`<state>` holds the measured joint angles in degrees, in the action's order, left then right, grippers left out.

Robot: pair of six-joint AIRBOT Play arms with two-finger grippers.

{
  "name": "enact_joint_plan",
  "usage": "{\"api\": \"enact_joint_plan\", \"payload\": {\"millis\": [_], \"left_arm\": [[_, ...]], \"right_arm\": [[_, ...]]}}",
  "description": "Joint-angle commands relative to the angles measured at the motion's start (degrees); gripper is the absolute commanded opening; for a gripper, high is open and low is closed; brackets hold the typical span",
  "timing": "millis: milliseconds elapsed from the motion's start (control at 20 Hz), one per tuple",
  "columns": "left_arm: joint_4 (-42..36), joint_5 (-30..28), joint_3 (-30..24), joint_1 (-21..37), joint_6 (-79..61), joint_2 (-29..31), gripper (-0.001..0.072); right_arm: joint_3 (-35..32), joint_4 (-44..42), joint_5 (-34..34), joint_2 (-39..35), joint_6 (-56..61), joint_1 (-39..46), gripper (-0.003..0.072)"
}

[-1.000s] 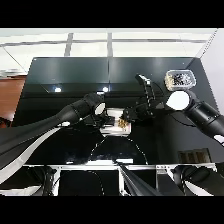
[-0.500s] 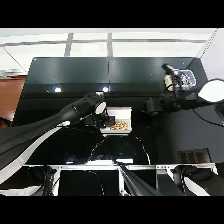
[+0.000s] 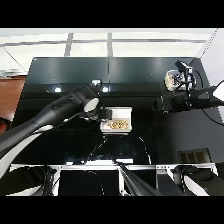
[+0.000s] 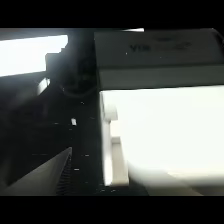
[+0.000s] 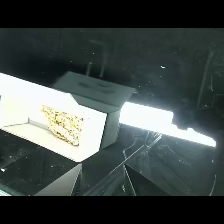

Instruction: Fold the box and place the chain.

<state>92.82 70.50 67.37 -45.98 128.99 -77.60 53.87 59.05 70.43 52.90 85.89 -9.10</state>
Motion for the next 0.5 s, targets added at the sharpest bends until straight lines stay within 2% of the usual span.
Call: {"api": "enact_joint_plan", "payload": {"millis": [0,100,150,200,250,300,350,400,450], "left_arm": [[10.47,5.14,-2.89,0.85,-7.13,9.86,0.0415],[12.07,4.31,-9.29,5.70,-8.63,16.04,0.0415],[9.84,1.16,-13.35,9.31,-10.51,18.80,0.0415],[4.59,-4.92,-17.92,13.77,-15.30,21.24,0.0415],[-4.20,-11.93,-21.94,18.29,-24.96,22.60,0.0415],[-17.25,-17.35,-25.40,23.06,-40.87,22.84,0.0415],[-30.77,-18.86,-27.69,26.91,-58.34,22.16,0.0416],[-43.08,-17.09,-29.33,30.18,-79.19,20.96,0.0443],[-48.85,-14.14,-30.05,32.17,-97.02,19.61,0.0632]], "right_arm": [[0.04,1.18,-0.33,-0.11,-0.07,0.17,0.0310],[0.04,1.27,-0.31,-0.11,-0.07,0.09,0.0310],[0.04,1.29,-0.33,-0.11,-0.07,0.04,0.0310],[0.04,1.29,-0.33,-0.11,-0.07,0.04,0.0310],[0.04,1.25,-0.42,-0.11,-0.04,0.04,0.0310],[0.04,1.22,-0.57,-0.11,-0.02,0.04,0.0310],[0.04,1.25,-0.42,-0.11,-0.02,0.04,0.0310],[0.04,1.22,0.09,-0.11,0.26,0.04,0.0310],[0.04,1.05,0.15,-0.11,0.26,0.04,0.0311]]}}
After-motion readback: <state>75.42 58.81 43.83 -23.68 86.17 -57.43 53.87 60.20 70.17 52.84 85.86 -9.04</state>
